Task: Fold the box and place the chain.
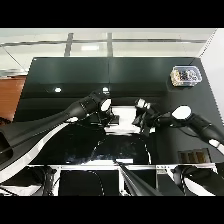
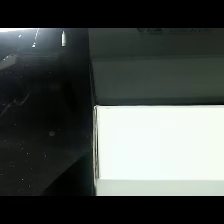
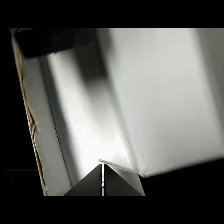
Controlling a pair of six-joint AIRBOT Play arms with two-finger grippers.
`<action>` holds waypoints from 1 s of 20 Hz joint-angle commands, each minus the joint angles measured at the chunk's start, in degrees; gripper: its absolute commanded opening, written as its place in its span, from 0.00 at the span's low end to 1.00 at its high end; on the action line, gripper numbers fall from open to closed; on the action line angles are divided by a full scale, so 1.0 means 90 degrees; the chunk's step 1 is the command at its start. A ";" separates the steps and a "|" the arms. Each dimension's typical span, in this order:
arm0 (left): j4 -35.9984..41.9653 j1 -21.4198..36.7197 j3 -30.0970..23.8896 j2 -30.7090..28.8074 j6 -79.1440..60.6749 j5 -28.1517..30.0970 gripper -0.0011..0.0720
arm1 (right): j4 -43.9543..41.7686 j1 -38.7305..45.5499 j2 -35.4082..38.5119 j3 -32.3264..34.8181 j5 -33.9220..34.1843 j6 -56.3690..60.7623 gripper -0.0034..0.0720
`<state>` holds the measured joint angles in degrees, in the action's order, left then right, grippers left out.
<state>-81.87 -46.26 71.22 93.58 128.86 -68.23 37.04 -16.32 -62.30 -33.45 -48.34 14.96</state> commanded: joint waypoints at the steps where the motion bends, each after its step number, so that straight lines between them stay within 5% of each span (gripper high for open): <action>1: 0.0039 0.0000 0.0002 0.0000 -0.0002 -0.0019 0.05 | 0.1909 0.0799 0.0692 -0.0729 -0.1651 0.4206 0.07; 4: 0.0041 0.0000 0.0002 0.0000 -0.0002 -0.0015 0.05 | 0.2839 0.2385 0.0855 -0.0634 -0.1661 0.5894 0.07; 6: 0.0041 0.0000 0.0002 0.0000 -0.0002 -0.0015 0.05 | 0.2266 0.3393 0.0651 -0.0090 -0.1037 0.6676 0.07; 8: 0.0051 0.0000 0.0002 0.0000 -0.0002 -0.0022 0.05 | 0.0957 0.3876 0.0172 0.0338 -0.1316 0.6387 0.07; 13: 0.0051 0.0005 0.0002 0.0000 -0.0002 -0.0019 0.05 | 0.0097 0.2970 -0.1146 0.0425 -0.1773 0.5615 0.07; 19: 0.0051 0.0005 0.0002 0.0002 -0.0002 -0.0017 0.05 | -0.0187 0.1999 -0.1307 0.0175 -0.1877 0.4539 0.09; 20: 0.0051 0.0005 0.0002 0.0002 -0.0002 -0.0019 0.05 | -0.0185 0.1999 -0.1307 -0.0012 -0.2132 0.4522 0.30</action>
<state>-81.38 -46.28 71.22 93.58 128.84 -68.38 36.99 3.73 -73.34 -31.29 -64.01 60.10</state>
